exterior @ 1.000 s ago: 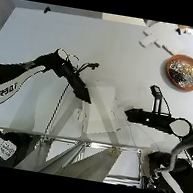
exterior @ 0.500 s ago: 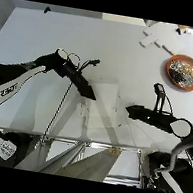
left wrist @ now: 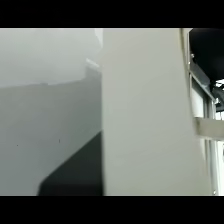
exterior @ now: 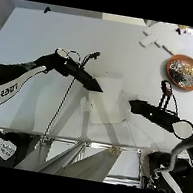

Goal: Fold the box and place the chain.

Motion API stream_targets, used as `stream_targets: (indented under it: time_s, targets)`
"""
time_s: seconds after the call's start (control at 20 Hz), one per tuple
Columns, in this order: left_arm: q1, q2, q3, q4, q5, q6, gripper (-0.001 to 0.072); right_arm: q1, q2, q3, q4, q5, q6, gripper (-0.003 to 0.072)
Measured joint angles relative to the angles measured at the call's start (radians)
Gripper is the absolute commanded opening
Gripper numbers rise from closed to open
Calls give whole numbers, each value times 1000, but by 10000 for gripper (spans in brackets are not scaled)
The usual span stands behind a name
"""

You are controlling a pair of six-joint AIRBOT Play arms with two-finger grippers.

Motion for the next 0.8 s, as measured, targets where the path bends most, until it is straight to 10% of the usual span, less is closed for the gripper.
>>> stream_targets:
  time_s: [0.2,0.35,0.8]
  targets:
    - [-2,1,0,55,10,51,3,0,0,0,7,-4,2,44]
    - [-6,15,-1,106,42,145,4,0,2,0,31,-13,2,387]
    - [-55,168,0,125,207,462,-1,0,48,119,29,58,-5,401]
